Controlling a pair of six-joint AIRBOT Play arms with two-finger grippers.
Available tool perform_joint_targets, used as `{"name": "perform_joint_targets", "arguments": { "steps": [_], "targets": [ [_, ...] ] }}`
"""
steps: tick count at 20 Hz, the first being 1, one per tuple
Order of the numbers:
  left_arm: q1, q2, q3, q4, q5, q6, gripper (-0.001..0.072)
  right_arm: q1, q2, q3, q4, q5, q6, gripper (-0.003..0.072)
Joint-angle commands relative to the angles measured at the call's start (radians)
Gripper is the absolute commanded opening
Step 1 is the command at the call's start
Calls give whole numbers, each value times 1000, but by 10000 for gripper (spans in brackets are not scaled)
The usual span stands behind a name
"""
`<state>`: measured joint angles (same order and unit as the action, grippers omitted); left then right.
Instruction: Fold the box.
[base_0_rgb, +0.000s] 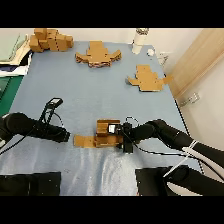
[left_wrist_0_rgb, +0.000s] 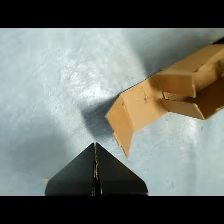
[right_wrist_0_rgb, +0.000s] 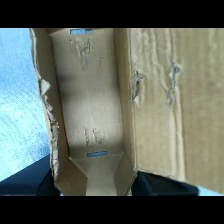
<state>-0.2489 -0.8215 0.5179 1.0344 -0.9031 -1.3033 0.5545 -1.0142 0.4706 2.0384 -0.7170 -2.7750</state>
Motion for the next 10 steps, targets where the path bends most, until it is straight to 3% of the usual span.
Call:
{"name": "perform_joint_targets", "arguments": {
  "steps": [1,5,10],
  "targets": [
    [4,-54,-59,-118,54,-21,13,0,-1,0,0,0,0,502],
    [-80,-179,-64,-325,164,116,13,0,-1,0,0,0,0,501],
    [-189,-275,-63,-364,268,108,13,0,-1,0,0,0,0,501]
  ]
}}
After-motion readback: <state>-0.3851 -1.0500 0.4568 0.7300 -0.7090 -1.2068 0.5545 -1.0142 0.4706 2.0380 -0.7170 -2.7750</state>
